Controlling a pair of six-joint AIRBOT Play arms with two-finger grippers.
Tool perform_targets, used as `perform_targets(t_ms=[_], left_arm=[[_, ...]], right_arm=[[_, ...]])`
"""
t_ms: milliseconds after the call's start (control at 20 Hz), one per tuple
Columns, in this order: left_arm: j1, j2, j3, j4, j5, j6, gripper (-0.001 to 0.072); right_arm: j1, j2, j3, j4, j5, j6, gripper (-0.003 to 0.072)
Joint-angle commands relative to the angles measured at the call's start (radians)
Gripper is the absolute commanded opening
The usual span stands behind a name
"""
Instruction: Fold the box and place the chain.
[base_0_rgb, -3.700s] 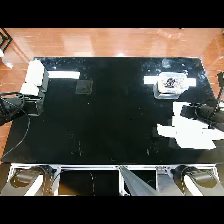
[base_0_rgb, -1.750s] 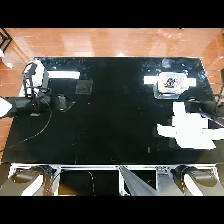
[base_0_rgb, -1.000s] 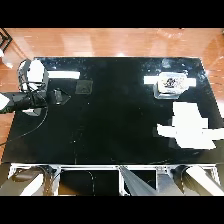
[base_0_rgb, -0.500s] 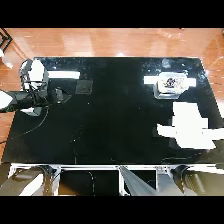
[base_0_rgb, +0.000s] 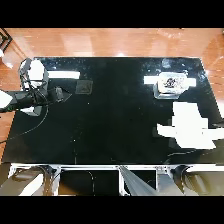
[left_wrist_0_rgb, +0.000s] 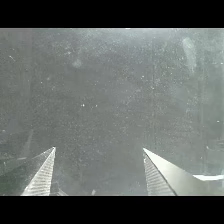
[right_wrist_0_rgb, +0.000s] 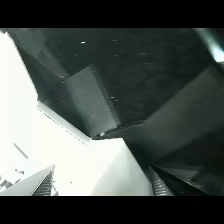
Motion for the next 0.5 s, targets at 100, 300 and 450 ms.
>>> perform_targets(t_ms=[100, 300, 450], left_arm=[[-0.001, 0.000, 0.001, -0.003, 0.002, -0.001, 0.0629], [-0.001, 0.000, 0.001, -0.003, 0.001, -0.003, 0.0629], [-0.001, 0.000, 0.001, -0.007, 0.002, -0.004, 0.0629]], right_arm=[[0.013, -0.014, -0.023, -0.068, 0.011, 0.022, 0.0674], [0.018, -0.013, -0.040, 0.000, 0.032, -0.002, 0.0185], [0.023, -0.009, -0.040, 0.072, 0.062, -0.032, 0.0109]])
